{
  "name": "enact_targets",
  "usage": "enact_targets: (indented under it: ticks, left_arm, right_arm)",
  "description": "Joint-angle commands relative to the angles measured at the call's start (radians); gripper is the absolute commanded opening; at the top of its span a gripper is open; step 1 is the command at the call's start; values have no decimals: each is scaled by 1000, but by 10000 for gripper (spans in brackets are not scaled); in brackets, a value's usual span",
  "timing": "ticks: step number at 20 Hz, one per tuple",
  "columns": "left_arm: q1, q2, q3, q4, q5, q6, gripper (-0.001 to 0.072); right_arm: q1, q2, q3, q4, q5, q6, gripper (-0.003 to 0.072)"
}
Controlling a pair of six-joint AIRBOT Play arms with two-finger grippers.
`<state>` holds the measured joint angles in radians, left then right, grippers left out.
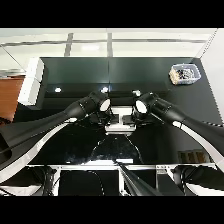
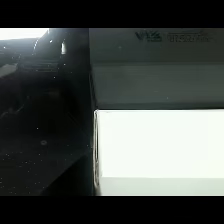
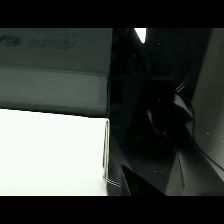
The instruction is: Fold the box and place the chain.
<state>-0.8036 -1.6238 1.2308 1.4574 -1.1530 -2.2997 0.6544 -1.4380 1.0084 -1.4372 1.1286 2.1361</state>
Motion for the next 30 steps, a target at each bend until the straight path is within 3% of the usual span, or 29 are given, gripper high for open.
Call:
enact_targets:
  ticks: [1, 2, 7, 9, 13, 14, 15, 18, 19, 20, 21, 26, 30]
  left_arm:
    - [0, -1, 0, 0, -4, 0, 23]
    - [0, -1, 0, 0, -4, 0, 23]
    - [0, -1, 0, 0, -4, 0, 23]
    - [0, -1, 0, 0, -4, 0, 23]
    - [0, -1, 0, 0, -4, 0, 23]
    - [0, -1, 0, 0, -4, 0, 23]
    - [0, -1, 0, 0, -4, 0, 23]
    - [0, -1, 0, 0, -3, 0, 23]
    - [0, -1, 0, 0, 0, 0, 23]
    - [0, -1, 0, 0, -1, 0, 23]
    - [0, -1, 0, 1, -2, 1, 23]
    - [0, -1, 0, 1, -1, 3, 23]
    - [0, -1, 0, 1, 0, 3, 23]
  right_arm:
    - [14, -12, 3, -19, -7, 51, 92]
    - [14, -12, 3, -21, -8, 53, 12]
    - [14, -12, 3, -14, -7, 53, 15]
    - [14, -12, 3, -7, -13, 53, 209]
    - [14, -12, 3, -4, -11, 53, 207]
    - [14, -12, 3, -3, -11, 52, 82]
    - [14, -12, 3, -4, -11, 51, 11]
    - [14, -11, 3, -3, -11, 53, 14]
    - [14, -8, 3, -3, -10, 53, 78]
    - [14, 0, 3, -3, -10, 51, 293]
    - [14, 14, 3, -4, -9, 43, 355]
    - [13, 232, 3, -50, 25, -50, 354]
    - [-39, 441, 3, -474, 27, -46, 355]
